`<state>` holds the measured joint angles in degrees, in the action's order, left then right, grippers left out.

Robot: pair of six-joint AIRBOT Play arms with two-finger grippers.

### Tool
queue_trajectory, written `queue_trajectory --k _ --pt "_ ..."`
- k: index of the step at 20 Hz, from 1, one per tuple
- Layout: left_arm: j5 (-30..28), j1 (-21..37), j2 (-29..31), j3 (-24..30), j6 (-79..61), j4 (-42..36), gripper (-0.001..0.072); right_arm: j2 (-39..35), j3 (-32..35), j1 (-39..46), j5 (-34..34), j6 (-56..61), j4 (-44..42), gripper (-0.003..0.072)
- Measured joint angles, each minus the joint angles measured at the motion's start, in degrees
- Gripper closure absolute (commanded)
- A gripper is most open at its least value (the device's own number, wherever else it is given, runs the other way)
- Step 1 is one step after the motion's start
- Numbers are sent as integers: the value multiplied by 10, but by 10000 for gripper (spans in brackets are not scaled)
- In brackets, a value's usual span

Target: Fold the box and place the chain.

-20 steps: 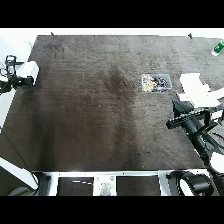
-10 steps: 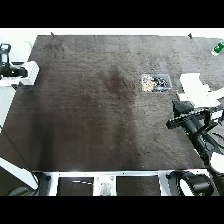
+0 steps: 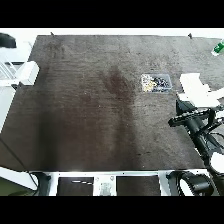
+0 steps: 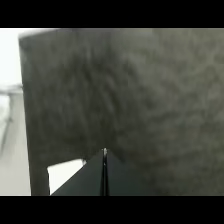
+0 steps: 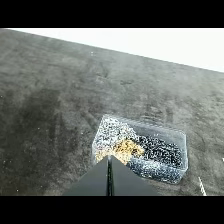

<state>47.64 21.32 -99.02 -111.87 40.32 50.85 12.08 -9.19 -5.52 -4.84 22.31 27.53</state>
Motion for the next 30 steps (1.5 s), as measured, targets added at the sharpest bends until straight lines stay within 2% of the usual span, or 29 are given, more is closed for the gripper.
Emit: queue_trajectory --k 2,5,8,12,18,22,26,30 --pt "-42 -23 39 23 -17 -12 698 0 0 0 5 7 0 676" --pt "-129 -67 109 88 -56 -25 698 0 0 0 8 12 -1 675" --pt "-210 -104 194 195 -86 -32 698 0 0 0 10 14 -1 675" --pt "-266 -123 328 376 -107 -60 698 0 0 0 10 15 0 675" --pt "-304 -130 564 663 -138 -96 698 0 0 0 10 15 0 676" --pt "-301 -130 731 828 -148 -124 698 0 0 0 10 15 1 676" --pt "-272 -130 879 942 -151 -150 698 0 0 0 10 15 1 676" --pt "-250 -130 952 1009 -150 -161 698 0 0 0 10 15 1 676"
